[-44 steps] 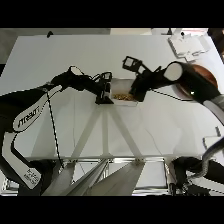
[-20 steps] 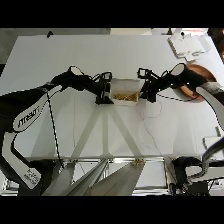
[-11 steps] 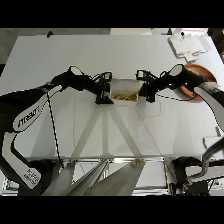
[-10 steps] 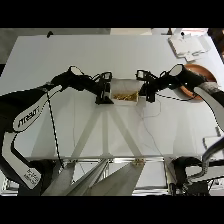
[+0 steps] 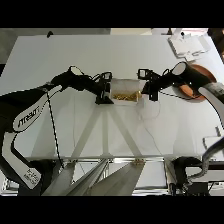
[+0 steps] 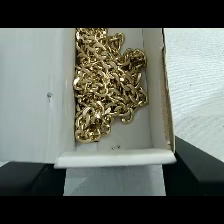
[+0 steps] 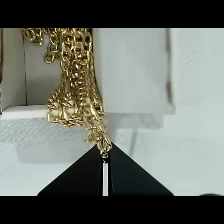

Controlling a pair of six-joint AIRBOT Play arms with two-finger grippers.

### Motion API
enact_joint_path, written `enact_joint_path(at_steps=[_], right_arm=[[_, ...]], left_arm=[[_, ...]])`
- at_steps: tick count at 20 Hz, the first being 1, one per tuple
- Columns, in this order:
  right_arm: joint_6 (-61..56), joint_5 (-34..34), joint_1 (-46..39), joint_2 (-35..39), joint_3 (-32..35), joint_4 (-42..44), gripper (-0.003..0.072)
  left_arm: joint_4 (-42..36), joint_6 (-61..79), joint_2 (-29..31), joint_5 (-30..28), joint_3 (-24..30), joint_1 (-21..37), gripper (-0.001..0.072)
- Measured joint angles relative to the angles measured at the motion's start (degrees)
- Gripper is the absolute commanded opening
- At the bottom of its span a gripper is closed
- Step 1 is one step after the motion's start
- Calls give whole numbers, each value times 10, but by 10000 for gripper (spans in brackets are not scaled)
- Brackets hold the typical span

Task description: Fold the box and place the chain.

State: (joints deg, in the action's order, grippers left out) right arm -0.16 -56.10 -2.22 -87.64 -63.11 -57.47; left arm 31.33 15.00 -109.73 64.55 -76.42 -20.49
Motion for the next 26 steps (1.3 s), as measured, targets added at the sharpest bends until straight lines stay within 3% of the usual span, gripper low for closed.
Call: enact_joint_path(at_steps=[5, 10, 15, 19, 20, 22, 23, 26], right_arm=[[-31, -20, 7, 61, 0, 23, 8], [-40, -15, 47, 99, 0, 126, 8], [-43, 35, 111, 104, 0, 181, 8], [-62, 81, 133, 94, 0, 164, 10], [-76, 87, 135, 92, 0, 146, 25], [-109, 96, 138, 89, 0, 108, 283], [-125, 96, 139, 89, 0, 93, 317], [-152, 95, 140, 89, 0, 68, 317]], left_arm=[[0, 0, 0, 0, 0, 0, 457], [0, 0, 0, 0, 0, 0, 457], [0, 0, 0, 0, 0, 0, 457], [0, 0, 0, 0, 0, 0, 457], [0, 0, 0, 0, 0, 0, 457], [0, 0, 0, 0, 0, 0, 457], [0, 0, 0, 0, 0, 0, 457], [0, 0, 0, 0, 0, 0, 457]])
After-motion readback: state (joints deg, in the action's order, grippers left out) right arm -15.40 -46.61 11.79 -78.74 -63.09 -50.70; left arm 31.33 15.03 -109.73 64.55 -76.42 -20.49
